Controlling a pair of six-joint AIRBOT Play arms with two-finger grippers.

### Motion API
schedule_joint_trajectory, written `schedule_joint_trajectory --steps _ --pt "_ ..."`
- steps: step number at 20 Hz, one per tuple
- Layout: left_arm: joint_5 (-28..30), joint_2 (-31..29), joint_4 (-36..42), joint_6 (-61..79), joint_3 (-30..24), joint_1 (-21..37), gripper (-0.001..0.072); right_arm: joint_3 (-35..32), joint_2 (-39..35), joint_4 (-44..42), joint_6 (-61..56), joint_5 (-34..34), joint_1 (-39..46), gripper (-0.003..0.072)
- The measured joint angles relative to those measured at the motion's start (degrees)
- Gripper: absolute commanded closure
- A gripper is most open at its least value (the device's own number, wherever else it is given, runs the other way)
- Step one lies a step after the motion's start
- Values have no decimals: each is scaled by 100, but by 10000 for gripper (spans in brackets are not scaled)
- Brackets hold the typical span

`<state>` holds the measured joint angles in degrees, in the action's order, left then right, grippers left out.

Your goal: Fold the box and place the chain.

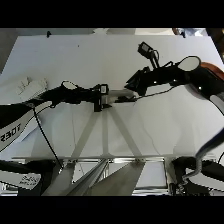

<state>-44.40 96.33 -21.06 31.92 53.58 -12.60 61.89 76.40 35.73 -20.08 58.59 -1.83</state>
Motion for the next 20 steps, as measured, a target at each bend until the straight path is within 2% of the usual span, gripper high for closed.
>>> schedule_joint_trajectory --steps 2,4,7,9,14,20 --pt "0 0 0 0 0 0 361 0 -44 385 -114 33 361 380" --pt "0 0 0 0 0 0 361 0 -63 1113 -439 31 675 278" --pt "0 0 0 0 0 0 361 0 -2 2546 -793 85 951 275" --pt "0 0 0 0 0 0 361 0 175 3167 -479 195 1032 271" --pt "0 0 0 0 0 0 361 0 782 3797 72 223 1073 269" --pt "0 0 0 0 0 0 361 0 1309 4006 221 -321 946 277"
